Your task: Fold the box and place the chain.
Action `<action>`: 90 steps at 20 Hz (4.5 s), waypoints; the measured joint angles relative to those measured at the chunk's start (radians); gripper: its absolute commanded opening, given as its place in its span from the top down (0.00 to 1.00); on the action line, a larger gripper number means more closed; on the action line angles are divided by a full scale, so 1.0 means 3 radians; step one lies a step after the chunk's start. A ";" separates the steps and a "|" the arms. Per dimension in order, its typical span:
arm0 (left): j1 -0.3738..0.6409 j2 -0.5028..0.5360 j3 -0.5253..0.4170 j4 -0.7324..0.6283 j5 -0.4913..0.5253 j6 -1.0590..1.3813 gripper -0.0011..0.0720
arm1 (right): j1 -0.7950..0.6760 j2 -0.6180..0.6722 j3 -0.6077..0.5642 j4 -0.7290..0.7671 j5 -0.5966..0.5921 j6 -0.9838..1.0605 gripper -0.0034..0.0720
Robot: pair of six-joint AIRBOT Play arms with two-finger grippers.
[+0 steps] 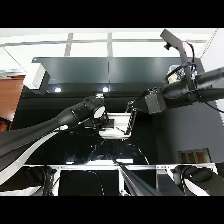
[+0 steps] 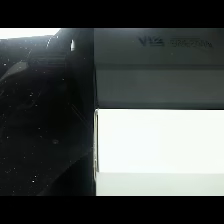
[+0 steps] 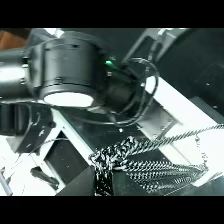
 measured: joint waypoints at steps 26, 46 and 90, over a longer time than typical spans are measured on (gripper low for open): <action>0.0000 0.0000 0.0000 0.0000 0.0001 0.0000 0.95 | -0.0242 0.0506 -0.0084 0.0750 -0.0209 -0.0216 0.94; 0.0000 0.0001 0.0000 0.0001 0.0003 0.0001 0.95 | 0.0473 0.0228 -0.1874 0.0350 -0.1671 0.0029 0.94; 0.2138 0.1803 -0.1877 -0.2277 0.0481 0.5360 0.01 | -0.0609 0.0567 -0.1802 -0.0762 -0.0837 -0.0060 0.54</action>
